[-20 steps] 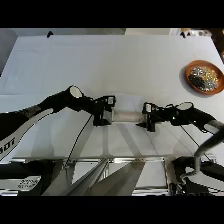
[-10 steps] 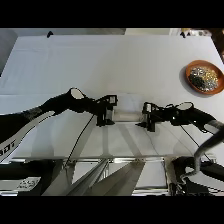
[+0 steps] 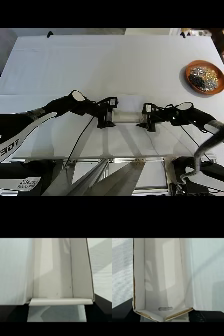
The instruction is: Fold the box and place the chain.
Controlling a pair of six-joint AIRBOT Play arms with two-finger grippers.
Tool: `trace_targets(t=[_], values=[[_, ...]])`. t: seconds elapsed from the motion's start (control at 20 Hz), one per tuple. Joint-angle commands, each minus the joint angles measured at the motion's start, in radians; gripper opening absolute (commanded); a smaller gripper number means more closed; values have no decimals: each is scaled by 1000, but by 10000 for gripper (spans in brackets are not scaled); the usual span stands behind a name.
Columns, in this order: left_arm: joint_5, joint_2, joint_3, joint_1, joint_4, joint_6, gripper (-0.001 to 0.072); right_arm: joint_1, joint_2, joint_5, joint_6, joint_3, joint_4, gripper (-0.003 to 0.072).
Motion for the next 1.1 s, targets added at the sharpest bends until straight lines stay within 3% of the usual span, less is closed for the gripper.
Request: trace_targets(t=[0.0, 0.2, 0.3, 0.4, 1.05], values=[[-2, -3, -12, 2, -11, 29, 698, 0, 1, -4, 3, 0, 3, 320], [8, -3, -12, 1, -37, 50, 673, 0, 1, -4, 3, 0, 3, 320], [5, -3, -12, 1, -36, 50, 466, 0, 1, -4, 3, 0, 3, 320], [3, -3, -12, 0, -33, 50, 187, 0, 1, -4, 3, 0, 3, 320], [3, -3, -12, -7, -34, 49, 173, 0, 1, -4, 3, 0, 3, 320]])
